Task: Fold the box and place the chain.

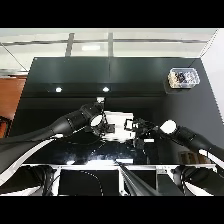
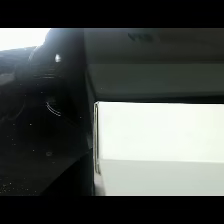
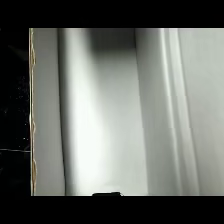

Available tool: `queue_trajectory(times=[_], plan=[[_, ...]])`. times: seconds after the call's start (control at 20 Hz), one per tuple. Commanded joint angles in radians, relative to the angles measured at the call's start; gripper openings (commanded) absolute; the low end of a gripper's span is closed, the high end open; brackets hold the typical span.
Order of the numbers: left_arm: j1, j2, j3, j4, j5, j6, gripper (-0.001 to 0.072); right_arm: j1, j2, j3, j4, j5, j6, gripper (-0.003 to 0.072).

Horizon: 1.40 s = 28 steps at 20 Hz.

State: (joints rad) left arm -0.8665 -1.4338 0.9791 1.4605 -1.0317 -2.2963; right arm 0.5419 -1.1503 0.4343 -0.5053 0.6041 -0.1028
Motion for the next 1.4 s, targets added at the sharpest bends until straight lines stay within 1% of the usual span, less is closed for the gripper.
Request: queue_trajectory(times=[0.0, 0.1, 0.15, 0.2, 0.35, 0.75, 0.9, 0.95, 1.0, 1.05, 1.15, 1.25, 1.3, 1.35], plan=[[0.003, 0.0, 0.001, 0.005, -0.014, 0.003, 0.0028, 0.0, 0.026, 0.001, -0.013, 0.002, 0.022, 0.0652], [0.01, 0.0, 0.001, 0.004, -0.043, 0.007, 0.0028, 0.0, 0.076, 0.002, -0.075, 0.007, 0.079, 0.0652], [0.013, 0.001, 0.001, 0.005, -0.05, 0.018, 0.0029, 0.0, 0.101, 0.002, -0.134, 0.019, 0.098, 0.0652], [0.013, 0.001, 0.001, 0.004, -0.05, 0.02, 0.0029, 0.0, 0.124, 0.002, -0.194, 0.033, 0.121, 0.0652], [0.013, 0.001, 0.001, 0.004, -0.043, 0.02, 0.003, 0.0, 0.149, 0.002, -0.294, 0.071, 0.16, 0.0652], [0.013, 0.001, 0.001, 0.004, -0.044, 0.02, 0.003, 0.0, 0.148, 0.002, -0.304, 0.061, 0.145, 0.0651], [0.013, 0.001, 0.001, 0.004, -0.046, 0.02, 0.003, 0.0, 0.148, 0.002, -0.281, 0.061, 0.144, 0.0649], [0.013, 0.001, 0.001, 0.004, -0.046, 0.02, 0.003, 0.0, 0.148, 0.002, -0.274, 0.061, 0.144, 0.0571], [0.013, 0.001, 0.001, 0.004, -0.046, 0.02, 0.003, 0.0, 0.148, 0.002, -0.27, 0.062, 0.144, 0.054], [0.013, 0.001, 0.001, 0.004, -0.046, 0.02, 0.003, 0.0, 0.148, 0.002, -0.27, 0.062, 0.145, 0.0476], [0.013, 0.001, 0.001, 0.004, -0.046, 0.02, 0.003, 0.0, 0.148, 0.002, -0.249, 0.064, 0.145, 0.0441], [0.013, 0.001, 0.001, 0.004, -0.047, 0.02, 0.003, 0.001, 0.146, 0.002, -0.204, 0.067, 0.145, 0.037], [0.013, 0.001, 0.001, 0.004, -0.047, 0.02, 0.003, 0.001, 0.145, 0.002, -0.191, 0.066, 0.146, 0.0204], [0.013, 0.001, 0.001, 0.004, -0.047, 0.02, 0.003, 0.001, 0.143, 0.002, -0.175, 0.065, 0.146, 0.0129]])
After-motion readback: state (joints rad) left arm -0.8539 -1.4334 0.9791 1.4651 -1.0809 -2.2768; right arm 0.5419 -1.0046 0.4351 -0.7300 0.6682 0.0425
